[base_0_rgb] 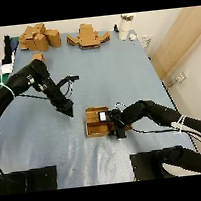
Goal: Fold the box.
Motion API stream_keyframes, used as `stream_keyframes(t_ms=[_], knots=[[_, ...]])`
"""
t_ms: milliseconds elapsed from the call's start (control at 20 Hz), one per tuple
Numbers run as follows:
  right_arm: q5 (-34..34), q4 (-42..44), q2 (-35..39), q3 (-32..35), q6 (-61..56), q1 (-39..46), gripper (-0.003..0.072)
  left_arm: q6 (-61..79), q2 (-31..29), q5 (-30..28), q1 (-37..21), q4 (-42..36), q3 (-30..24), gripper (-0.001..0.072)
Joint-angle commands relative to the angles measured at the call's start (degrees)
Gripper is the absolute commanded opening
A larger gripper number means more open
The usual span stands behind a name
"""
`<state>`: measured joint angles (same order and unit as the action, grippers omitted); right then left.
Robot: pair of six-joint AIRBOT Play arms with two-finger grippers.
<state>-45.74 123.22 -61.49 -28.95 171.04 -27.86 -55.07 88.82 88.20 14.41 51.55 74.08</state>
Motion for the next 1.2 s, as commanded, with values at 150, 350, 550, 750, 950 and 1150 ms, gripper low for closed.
stream_keyframes(t_ms=[150,350,550,750,950,1150], knots=[[0.02,0.02,0.02,-0.02,0.0,0.0,0.0544,21.64,-2.62,-12.26,-0.52,-4.11,-10.8,0.0005],[0.0,0.02,0.02,-0.02,0.0,0.0,0.0544,39.36,-5.38,-24.33,-0.98,-4.74,-20.92,0.0007],[0.02,0.0,0.02,-0.02,0.0,0.0,0.0544,56.28,-14.64,-35.89,2.36,-11.1,-30.95,0.001],[0.02,0.0,0.02,-0.02,0.0,0.0,0.0544,71.19,-23.06,-41.86,4.98,-26.05,-42.25,0.0683],[0.02,0.0,0.02,-0.02,0.0,0.0,0.0544,72.67,-23.43,-47.1,6.64,-30.53,-46.07,0.0683],[0.02,0.0,0.02,-0.02,0.0,0.0,0.0544,72.65,-23.32,-49.22,7.61,-30.97,-46.05,0.0683]])
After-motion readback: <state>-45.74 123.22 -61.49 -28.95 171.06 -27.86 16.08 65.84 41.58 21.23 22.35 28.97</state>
